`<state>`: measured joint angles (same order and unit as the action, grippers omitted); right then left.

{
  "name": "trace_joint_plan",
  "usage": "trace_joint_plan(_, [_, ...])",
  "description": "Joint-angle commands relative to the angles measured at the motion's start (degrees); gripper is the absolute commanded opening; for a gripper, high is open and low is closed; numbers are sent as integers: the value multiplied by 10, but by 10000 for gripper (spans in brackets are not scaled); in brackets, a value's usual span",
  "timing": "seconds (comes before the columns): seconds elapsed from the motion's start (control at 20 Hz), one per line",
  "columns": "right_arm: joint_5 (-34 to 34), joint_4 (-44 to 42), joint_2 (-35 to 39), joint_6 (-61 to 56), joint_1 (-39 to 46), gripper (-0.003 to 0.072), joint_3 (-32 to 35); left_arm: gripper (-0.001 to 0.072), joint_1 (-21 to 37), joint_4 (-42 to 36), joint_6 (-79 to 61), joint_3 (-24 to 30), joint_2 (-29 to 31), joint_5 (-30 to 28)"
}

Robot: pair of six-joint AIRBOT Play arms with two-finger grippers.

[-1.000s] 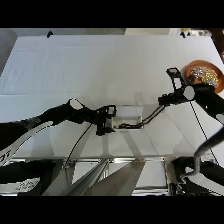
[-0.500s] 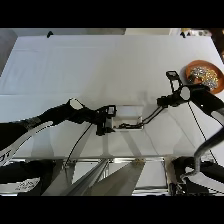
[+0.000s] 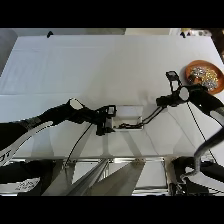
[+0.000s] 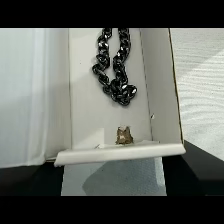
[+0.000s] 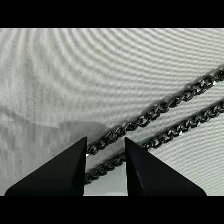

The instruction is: Fold the box and place the chain.

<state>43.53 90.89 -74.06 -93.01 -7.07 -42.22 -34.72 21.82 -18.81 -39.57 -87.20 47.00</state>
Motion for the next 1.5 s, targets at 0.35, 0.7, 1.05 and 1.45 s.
trace_joint_plan(0.35, [-6,0,-8,-2,0,35,4,172,0,0,0,0,0,0])
trace_joint_plan(0.7, [65,-11,102,6,0,15,4,172,0,0,0,0,0,0])
trace_joint_plan(1.05, [160,-230,326,139,0,16,4,172,0,0,0,0,0,0])
trace_joint_plan(1.45, [257,-406,418,198,0,17,4,172,0,0,0,0,0,0])
